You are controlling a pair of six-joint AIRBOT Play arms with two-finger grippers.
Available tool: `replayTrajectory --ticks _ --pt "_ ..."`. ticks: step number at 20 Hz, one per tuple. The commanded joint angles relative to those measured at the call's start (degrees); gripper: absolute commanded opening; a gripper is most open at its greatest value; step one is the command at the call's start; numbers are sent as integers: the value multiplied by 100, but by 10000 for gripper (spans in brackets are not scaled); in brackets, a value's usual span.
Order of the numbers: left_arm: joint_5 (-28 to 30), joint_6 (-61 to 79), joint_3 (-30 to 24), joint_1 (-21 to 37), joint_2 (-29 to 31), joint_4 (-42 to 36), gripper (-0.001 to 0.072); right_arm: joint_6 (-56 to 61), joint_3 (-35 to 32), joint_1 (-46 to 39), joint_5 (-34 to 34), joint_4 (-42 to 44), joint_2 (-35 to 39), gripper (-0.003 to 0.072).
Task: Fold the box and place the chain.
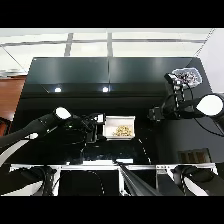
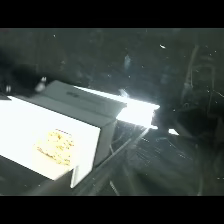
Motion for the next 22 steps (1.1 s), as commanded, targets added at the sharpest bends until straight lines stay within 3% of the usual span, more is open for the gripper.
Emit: replayTrajectory --ticks 1,3,5,9,11,18,22 --pt "90 28 4 -15 22 37 479 157 -2 0 -339 341 -22 664" --pt "160 26 20 -11 37 101 479 70 20 -37 -949 334 -72 664" --pt "157 9 50 -9 37 120 479 -101 275 -98 -1097 470 -398 664" --pt "177 -57 52 15 37 120 479 -1961 564 9 -1578 2135 -1276 664" --pt "264 -107 52 90 37 118 479 -2610 564 81 -1821 2070 -1493 663" --pt "262 -116 52 195 35 118 479 -5261 557 387 -787 1421 -1556 663" --pt "251 -116 50 195 35 118 479 -6260 505 909 -988 1224 -1652 662"
